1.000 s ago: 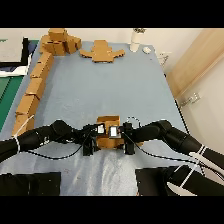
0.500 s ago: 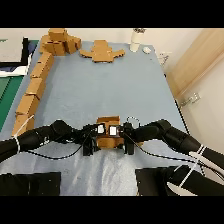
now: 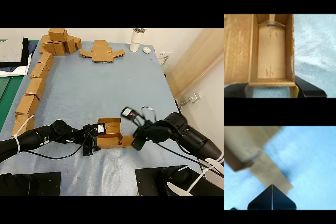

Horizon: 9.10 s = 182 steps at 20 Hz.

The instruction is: Fold the box.

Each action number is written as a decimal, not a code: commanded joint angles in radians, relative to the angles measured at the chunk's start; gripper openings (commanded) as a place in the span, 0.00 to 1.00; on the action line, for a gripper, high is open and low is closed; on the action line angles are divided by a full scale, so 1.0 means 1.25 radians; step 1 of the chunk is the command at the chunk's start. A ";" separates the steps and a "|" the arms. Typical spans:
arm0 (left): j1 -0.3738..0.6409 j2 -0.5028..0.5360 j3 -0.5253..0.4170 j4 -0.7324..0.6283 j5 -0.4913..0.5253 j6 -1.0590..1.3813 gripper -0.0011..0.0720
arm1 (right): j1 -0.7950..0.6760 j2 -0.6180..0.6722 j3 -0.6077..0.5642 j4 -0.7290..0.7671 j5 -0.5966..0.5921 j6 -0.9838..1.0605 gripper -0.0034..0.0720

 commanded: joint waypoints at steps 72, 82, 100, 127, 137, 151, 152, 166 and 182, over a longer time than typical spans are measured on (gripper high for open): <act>0.000 -0.001 0.000 0.001 0.000 0.001 0.73 | -0.345 -0.043 -0.020 0.061 0.013 0.350 0.05; 0.000 -0.001 0.000 0.001 0.000 0.001 0.73 | -0.397 -0.120 -0.099 0.194 0.065 0.216 0.05; 0.000 -0.001 0.000 0.001 -0.001 0.002 0.73 | -0.365 -0.119 -0.126 0.509 0.048 0.002 0.05; 0.000 0.000 0.000 0.001 0.000 0.001 0.73 | -0.078 -0.125 0.004 0.364 0.099 0.233 0.55; 0.000 0.000 0.000 0.001 0.000 0.002 0.73 | 0.185 -0.281 0.178 0.031 -0.003 0.675 0.55; 0.000 0.000 0.000 0.001 -0.001 0.002 0.73 | 0.225 -0.421 0.218 -0.033 -0.025 0.809 0.48; 0.000 0.000 0.000 0.001 -0.001 0.001 0.73 | 0.225 -0.423 0.218 -0.032 -0.025 0.813 0.42; 0.000 -0.001 0.000 0.001 0.000 0.001 0.73 | 0.224 -0.398 0.239 -0.020 -0.048 0.810 0.79; 0.000 0.000 0.000 0.001 0.000 0.002 0.73 | 0.116 -0.158 0.275 -0.128 -0.305 0.775 0.32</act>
